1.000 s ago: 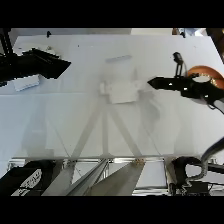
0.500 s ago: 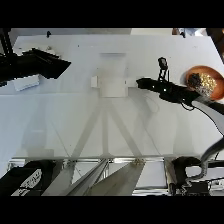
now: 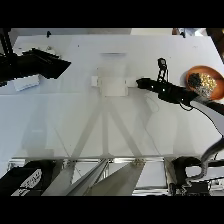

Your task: Fold the box and place the chain.

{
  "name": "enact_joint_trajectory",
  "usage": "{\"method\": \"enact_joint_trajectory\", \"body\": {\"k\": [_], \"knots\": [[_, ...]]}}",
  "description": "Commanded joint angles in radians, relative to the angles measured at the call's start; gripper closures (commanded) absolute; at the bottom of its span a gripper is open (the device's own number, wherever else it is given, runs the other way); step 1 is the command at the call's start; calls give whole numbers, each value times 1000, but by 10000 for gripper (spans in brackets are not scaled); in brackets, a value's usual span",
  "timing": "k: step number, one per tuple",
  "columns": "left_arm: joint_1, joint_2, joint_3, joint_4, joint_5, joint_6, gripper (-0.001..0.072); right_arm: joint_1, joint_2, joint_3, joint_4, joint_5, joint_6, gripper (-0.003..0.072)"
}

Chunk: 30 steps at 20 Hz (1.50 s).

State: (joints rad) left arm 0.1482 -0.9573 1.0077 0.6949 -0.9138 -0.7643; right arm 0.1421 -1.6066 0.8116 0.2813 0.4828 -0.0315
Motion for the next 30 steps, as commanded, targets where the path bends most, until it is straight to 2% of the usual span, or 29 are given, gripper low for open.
{"method": "enact_joint_trajectory", "body": {"k": [1,22,24,26,30], "knots": [[0,1,0,0,0,0,10,1,-1,0,3,-1,-2,668],[0,-10,0,-26,10,-5,12,1,-1,0,3,-1,-2,668],[-3,-56,1,-63,39,37,12,1,-1,0,3,-1,-2,668],[-5,-151,35,-107,32,72,12,1,-1,0,3,-1,-2,668],[-49,-415,275,-47,-107,73,12,1,-1,0,3,-1,-2,668]]}}
